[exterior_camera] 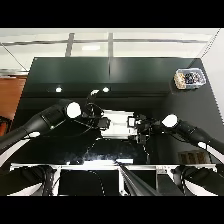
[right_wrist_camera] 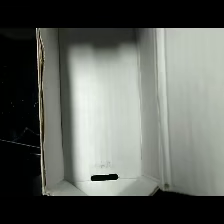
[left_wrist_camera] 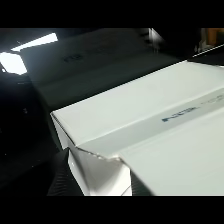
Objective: Fold the box and place the chain.
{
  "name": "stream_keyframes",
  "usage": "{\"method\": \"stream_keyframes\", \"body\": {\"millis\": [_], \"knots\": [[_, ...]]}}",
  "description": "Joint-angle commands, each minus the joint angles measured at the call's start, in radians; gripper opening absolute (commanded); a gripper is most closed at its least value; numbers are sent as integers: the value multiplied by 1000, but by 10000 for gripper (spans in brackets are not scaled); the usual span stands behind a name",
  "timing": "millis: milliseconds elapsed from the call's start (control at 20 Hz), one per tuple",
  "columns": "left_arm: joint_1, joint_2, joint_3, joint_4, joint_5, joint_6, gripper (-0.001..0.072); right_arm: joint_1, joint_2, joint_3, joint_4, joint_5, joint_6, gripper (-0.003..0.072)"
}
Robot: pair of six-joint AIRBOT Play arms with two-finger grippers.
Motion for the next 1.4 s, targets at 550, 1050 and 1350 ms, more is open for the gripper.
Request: {"method": "stream_keyframes", "body": {"millis": [550,1050,1350], "knots": [[-140,-156,129,312,-149,-341,406,1,-1,-1,5,-3,0,196],[-140,-202,175,313,-179,-438,326,1,-1,-1,5,-3,0,197],[-140,-202,175,311,-187,-447,33,1,-1,-1,5,-3,0,197]]}}
